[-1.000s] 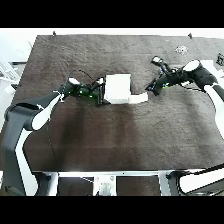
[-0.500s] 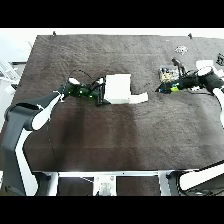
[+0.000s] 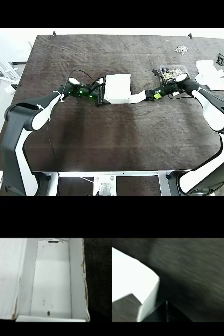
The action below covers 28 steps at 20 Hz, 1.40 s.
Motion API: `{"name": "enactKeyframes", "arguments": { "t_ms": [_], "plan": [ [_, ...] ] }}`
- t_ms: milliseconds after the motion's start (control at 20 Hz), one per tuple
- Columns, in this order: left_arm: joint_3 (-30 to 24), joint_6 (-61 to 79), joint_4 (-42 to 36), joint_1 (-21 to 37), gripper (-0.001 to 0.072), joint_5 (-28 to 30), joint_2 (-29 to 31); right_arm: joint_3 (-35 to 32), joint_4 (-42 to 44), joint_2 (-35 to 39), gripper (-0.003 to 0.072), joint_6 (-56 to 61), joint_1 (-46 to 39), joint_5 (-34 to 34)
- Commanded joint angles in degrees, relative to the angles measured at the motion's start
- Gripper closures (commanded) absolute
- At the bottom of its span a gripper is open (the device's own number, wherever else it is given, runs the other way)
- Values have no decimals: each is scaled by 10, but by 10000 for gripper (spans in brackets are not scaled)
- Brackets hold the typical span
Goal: Fold the box and place the chain.
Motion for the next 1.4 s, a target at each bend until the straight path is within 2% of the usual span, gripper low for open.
{"name": "enactKeyframes", "arguments": {
  "t_ms": [0,350,450,550,650,900,1000,1250,1300,1350],
  "plan": [
    [0,0,0,0,74,0,0,14,66,-2,681,-21,26,22],
    [0,0,0,0,74,0,0,18,66,45,679,-27,33,24],
    [0,0,0,0,74,0,0,18,73,45,594,-26,34,25],
    [0,0,0,0,74,0,0,18,82,45,593,-26,38,24],
    [0,0,0,0,74,0,0,18,81,45,442,-27,43,24],
    [0,0,0,0,74,0,0,18,79,43,392,-27,50,22],
    [0,0,0,0,74,0,0,18,79,43,299,-27,50,22],
    [0,0,0,0,74,0,0,18,79,43,291,-26,51,22],
    [0,0,0,0,74,0,0,18,79,43,225,-26,53,22],
    [0,0,0,0,74,0,0,18,79,43,212,-26,57,22]
  ]
}}
